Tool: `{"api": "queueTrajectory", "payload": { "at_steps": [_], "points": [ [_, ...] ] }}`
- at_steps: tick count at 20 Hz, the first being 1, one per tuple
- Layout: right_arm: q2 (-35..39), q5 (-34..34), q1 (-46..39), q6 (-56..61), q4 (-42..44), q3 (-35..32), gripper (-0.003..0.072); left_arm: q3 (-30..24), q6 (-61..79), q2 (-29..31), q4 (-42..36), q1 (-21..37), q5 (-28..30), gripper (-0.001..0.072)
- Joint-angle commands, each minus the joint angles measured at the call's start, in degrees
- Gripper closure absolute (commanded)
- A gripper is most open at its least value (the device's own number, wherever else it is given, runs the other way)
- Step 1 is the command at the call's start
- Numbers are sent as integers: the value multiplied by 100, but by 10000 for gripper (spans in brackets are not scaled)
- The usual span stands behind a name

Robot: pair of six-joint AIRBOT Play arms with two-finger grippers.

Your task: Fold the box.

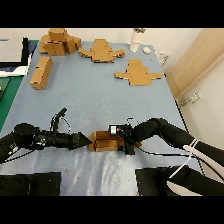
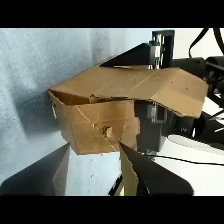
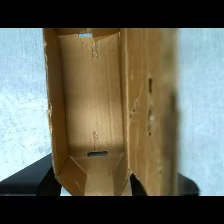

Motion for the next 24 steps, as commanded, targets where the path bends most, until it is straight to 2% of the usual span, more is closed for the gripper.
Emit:
{"api": "queueTrajectory", "payload": {
  "at_steps": [1,4,9,18,20,24],
  "points": [
    [0,2,2,2,0,0,172,4,96,-4,-33,2,127,217],
    [0,2,2,2,0,0,173,7,197,-9,-11,-70,280,217],
    [0,2,2,2,0,0,172,33,197,-116,-11,-717,940,217],
    [0,2,2,2,0,0,172,166,125,-142,15,-977,1121,218],
    [0,2,2,2,0,0,173,310,-164,-164,280,-1113,1259,225],
    [0,2,2,2,0,0,172,511,-1596,-223,1320,-1589,1700,240]
  ]
}}
